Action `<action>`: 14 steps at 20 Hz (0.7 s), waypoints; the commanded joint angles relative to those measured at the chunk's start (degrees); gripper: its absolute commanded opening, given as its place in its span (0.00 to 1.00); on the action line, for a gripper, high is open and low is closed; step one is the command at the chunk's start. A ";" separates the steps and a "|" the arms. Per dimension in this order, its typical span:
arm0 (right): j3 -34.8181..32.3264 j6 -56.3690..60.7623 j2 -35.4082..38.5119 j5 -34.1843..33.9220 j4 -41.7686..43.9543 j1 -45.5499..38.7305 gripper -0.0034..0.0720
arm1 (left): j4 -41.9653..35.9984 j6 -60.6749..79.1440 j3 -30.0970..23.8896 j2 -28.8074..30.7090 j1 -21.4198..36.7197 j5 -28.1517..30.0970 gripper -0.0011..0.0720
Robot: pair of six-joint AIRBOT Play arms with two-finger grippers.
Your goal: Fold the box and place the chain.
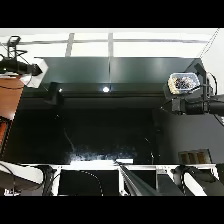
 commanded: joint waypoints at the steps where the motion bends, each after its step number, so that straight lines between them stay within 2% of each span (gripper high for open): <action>1: 0.07 1.92 0.00 0.52 1.29 0.04 0.05 | 0.13 -2.99 10.23 -9.49 2.32 2.75 0.50; 3: 0.07 3.06 0.00 -0.33 2.58 0.07 0.05 | 0.13 -2.99 13.81 -13.99 1.20 2.54 0.50; 6: 0.07 3.13 0.00 -4.26 3.17 0.07 0.05 | -0.42 -2.97 15.96 -17.84 -0.44 2.73 0.53; 7: 0.07 3.13 0.00 -5.55 3.17 0.07 0.05 | -0.50 -2.97 15.93 -18.21 -0.79 3.13 0.70; 8: 0.07 3.13 0.00 -6.45 3.17 0.07 0.05 | -0.24 -3.02 15.96 -18.25 -1.09 3.52 1.00; 11: 0.07 3.10 0.00 -6.88 3.15 0.07 0.05 | 2.56 -8.31 20.15 -17.25 -0.96 -2.23 0.99; 13: 0.07 3.04 0.02 -6.97 3.10 0.04 0.05 | 1.92 -13.44 26.38 -15.21 -0.52 -9.53 0.99; 14: 0.13 2.16 0.02 -7.06 3.13 0.02 0.05 | 0.79 -16.15 27.54 -13.07 -0.39 -12.24 0.98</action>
